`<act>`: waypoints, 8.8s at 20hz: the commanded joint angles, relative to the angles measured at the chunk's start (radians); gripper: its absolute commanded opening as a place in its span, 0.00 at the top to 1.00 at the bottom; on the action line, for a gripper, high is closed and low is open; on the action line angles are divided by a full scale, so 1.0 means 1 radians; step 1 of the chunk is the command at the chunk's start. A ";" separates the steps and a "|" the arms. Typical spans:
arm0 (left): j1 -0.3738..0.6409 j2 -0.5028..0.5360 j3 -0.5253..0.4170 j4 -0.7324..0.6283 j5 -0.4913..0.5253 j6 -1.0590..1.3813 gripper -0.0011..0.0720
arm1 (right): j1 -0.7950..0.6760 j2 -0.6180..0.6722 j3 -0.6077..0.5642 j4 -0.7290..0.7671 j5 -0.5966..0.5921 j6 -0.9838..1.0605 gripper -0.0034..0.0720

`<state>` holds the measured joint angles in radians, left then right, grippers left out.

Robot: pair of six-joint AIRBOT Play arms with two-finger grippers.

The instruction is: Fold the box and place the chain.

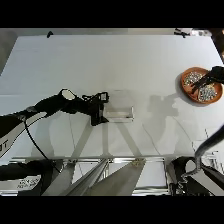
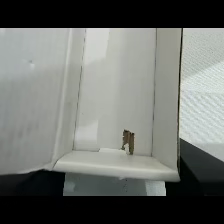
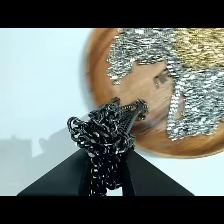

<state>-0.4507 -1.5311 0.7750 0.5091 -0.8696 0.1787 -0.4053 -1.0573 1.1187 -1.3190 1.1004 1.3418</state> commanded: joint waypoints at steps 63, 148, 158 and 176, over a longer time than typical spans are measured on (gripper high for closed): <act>0.000 0.000 0.001 0.000 -0.003 0.000 0.46 | 1.009 -0.396 -0.039 0.172 -0.047 0.161 0.88; 0.000 0.000 0.000 0.000 -0.003 0.000 0.46 | 0.883 -0.410 0.204 0.270 0.196 -0.819 0.70; 0.000 0.000 0.001 0.000 -0.003 0.000 0.46 | 0.937 -0.393 0.203 0.270 0.311 -0.842 0.52; 0.000 0.000 0.001 0.000 -0.002 0.000 0.46 | 0.945 -0.325 0.135 0.336 0.243 -0.771 0.67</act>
<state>-0.4507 -1.5314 0.7750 0.5087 -0.8726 0.1783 0.5625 -1.3903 1.2545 -1.0481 1.3636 0.5713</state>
